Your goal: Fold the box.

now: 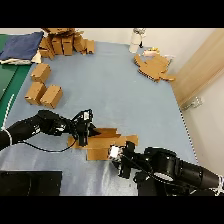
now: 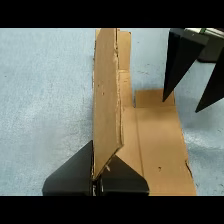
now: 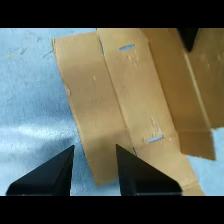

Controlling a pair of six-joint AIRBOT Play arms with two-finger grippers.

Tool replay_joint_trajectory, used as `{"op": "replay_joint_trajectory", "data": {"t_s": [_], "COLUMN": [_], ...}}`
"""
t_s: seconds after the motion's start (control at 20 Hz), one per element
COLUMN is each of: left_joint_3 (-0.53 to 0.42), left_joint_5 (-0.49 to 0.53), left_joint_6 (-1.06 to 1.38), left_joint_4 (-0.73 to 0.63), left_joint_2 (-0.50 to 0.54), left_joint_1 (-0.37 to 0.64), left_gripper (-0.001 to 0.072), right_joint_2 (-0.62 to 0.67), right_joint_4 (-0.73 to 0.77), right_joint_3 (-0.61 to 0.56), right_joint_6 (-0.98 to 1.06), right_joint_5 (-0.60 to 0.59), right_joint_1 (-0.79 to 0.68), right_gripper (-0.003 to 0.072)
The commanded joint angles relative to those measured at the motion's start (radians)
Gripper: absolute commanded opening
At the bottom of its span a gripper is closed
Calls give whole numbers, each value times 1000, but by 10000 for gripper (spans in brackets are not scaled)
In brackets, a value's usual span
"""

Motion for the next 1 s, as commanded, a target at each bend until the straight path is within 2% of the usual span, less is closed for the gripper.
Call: {"op": "replay_joint_trajectory", "data": {"t_s": [0.0, 0.15, 0.35, 0.5, 0.6, 0.95], "left_joint_3": [1, 1, 1, 1, 1, 1], "left_joint_5": [1, 1, 1, 2, 0, 1], "left_joint_6": [0, 0, 0, 0, 0, 0], "left_joint_4": [0, 0, 0, 0, 0, 0], "left_joint_2": [0, 0, 0, 0, 0, 0], "left_joint_1": [0, 0, 0, 0, -1, 0], "left_gripper": [12, 12, 12, 12, 12, 12], "right_joint_2": [-25, -16, -18, -24, -35, -122], "right_joint_4": [2, 10, -57, -333, -457, -488], "right_joint_3": [20, 26, 25, 14, 14, 14], "right_joint_6": [-49, -66, -54, 197, 266, 266], "right_joint_5": [-45, -19, 53, 52, 50, 16], "right_joint_1": [3, 44, 196, 223, 219, 219], "right_gripper": [419, 419, 419, 419, 420, 419]}}
